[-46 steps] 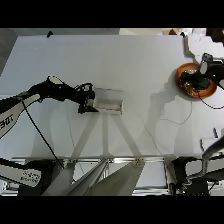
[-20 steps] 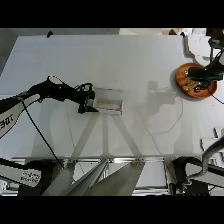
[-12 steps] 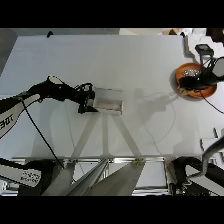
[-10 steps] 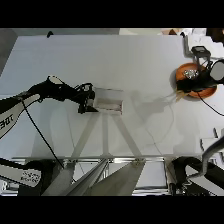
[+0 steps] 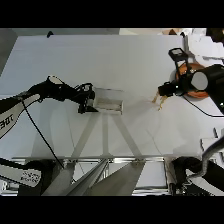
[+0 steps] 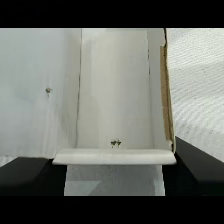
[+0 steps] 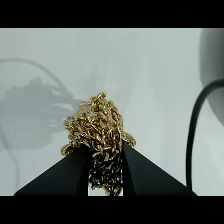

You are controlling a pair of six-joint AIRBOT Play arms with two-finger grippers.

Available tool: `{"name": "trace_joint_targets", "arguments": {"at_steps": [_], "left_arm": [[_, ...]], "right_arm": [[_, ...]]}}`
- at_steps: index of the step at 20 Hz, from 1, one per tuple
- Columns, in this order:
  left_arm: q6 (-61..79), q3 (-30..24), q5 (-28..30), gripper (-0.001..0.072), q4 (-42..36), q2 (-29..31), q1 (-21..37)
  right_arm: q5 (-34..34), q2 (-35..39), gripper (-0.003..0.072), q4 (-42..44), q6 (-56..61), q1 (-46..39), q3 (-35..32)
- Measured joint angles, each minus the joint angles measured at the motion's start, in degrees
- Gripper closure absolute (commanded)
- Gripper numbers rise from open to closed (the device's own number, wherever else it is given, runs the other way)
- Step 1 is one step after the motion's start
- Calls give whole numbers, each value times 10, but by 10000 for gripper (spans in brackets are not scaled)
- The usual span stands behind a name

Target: Fold the box and place the chain.

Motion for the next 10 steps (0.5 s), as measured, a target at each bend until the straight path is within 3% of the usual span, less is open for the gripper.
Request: {"name": "trace_joint_targets", "arguments": {"at_steps": [10], "left_arm": [[0, 0, 0, 371, 0, 0, 0]], "right_arm": [[-41, -6, 679, 16, 23, 135, -1]]}}
